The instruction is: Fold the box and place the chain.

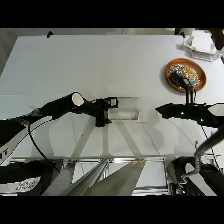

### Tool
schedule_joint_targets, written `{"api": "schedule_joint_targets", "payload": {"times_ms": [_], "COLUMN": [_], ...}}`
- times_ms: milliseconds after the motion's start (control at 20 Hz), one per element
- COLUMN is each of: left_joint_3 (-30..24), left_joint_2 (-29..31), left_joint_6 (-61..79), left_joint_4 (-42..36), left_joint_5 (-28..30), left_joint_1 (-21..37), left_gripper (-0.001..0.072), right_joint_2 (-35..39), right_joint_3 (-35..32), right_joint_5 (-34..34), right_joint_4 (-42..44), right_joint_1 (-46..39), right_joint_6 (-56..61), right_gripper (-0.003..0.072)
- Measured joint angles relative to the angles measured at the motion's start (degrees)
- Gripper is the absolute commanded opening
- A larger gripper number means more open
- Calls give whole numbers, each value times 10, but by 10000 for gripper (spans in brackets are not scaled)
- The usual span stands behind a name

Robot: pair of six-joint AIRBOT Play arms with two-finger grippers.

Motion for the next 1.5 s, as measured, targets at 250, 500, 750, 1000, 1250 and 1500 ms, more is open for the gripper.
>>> {"api": "schedule_joint_targets", "payload": {"times_ms": [250, 500, 750, 1000, 1250, 1500], "left_joint_3": [0, 0, 0, 0, 0, 0], "left_joint_2": [0, 0, 0, 0, 0, 0], "left_joint_6": [0, 0, 0, 0, 0, 0], "left_joint_4": [0, 0, 0, 0, 0, 0], "left_joint_5": [-1, -2, -2, -3, -3, -3], "left_joint_1": [0, 0, 0, 0, 0, 0], "left_gripper": [272, 272, 272, 272, 272, 272], "right_joint_2": [-44, -125, -183, -205, -209, -209], "right_joint_3": [0, 0, 0, 0, 0, 0], "right_joint_5": [12, 11, 5, -17, -4, 36], "right_joint_4": [-53, -54, 13, 82, 152, 207], "right_joint_1": [-35, -17, 30, 53, 58, 59], "right_joint_6": [121, 134, 76, 24, -30, -71], "right_gripper": [19, 16, 16, 15, 21, 230]}}
